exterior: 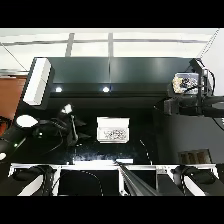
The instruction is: Fold the box and place the chain.
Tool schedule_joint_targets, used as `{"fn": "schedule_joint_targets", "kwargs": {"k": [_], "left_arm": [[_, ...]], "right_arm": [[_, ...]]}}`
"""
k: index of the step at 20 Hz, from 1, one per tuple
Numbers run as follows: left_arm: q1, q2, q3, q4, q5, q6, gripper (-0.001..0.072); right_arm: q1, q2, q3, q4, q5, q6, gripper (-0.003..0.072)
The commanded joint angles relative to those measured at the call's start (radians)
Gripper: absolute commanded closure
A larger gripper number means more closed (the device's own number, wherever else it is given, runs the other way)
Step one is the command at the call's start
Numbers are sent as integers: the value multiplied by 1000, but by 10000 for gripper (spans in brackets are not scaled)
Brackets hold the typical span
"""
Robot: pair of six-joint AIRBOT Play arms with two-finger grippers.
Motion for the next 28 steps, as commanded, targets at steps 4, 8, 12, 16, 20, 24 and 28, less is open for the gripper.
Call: {"fn": "schedule_joint_targets", "kwargs": {"k": [4,8,12,16,20,24,28], "left_arm": [[-209,-126,27,117,147,247,-3],[-241,-183,64,37,143,257,-2],[-241,-228,76,-15,136,256,-2],[-241,-244,84,-24,140,252,-2],[-242,-269,109,-27,139,232,-2],[-241,-275,115,-14,144,230,-2],[-241,-274,117,19,148,258,-1]], "right_arm": [[0,0,0,-2,1,19,300],[0,0,0,-1,3,45,299],[0,0,0,-1,9,44,299],[0,0,0,-2,21,44,299],[0,0,0,-2,21,44,300],[0,0,0,-2,21,44,300],[0,0,0,-2,21,44,300]]}}
